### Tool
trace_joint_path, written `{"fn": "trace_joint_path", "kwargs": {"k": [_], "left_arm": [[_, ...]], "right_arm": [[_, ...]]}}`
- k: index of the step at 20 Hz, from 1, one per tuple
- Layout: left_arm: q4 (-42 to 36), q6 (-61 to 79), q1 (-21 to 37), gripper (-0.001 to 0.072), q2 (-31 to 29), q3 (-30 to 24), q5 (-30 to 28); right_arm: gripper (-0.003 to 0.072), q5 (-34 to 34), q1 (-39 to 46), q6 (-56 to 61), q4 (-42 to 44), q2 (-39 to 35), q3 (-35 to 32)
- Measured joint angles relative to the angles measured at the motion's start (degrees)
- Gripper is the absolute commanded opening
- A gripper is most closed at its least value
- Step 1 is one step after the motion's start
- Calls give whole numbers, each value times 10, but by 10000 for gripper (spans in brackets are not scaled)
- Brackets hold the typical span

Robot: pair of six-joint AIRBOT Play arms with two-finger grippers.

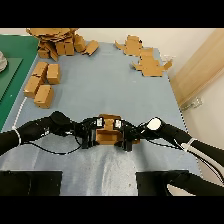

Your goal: Fold the box.

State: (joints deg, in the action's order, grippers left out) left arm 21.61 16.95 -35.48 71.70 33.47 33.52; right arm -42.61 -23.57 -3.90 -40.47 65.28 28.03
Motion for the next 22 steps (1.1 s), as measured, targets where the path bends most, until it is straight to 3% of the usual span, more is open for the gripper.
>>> {"fn": "trace_joint_path", "kwargs": {"k": [9,10,11,15,16,17,22], "left_arm": [[-2,0,-3,697,14,2,15],[-2,0,-3,641,14,2,18],[-2,0,-3,517,15,2,17],[0,0,-2,512,18,3,19],[0,0,-2,385,18,3,20],[0,0,-2,344,18,3,20],[0,0,-2,345,18,3,22]], "right_arm": [[421,0,0,0,0,0,0],[421,0,0,0,0,0,0],[421,0,0,0,0,0,0],[421,0,0,-2,-1,0,0],[421,0,0,-2,-1,0,0],[421,0,0,-2,-1,0,0],[422,0,0,-1,0,0,0]]}}
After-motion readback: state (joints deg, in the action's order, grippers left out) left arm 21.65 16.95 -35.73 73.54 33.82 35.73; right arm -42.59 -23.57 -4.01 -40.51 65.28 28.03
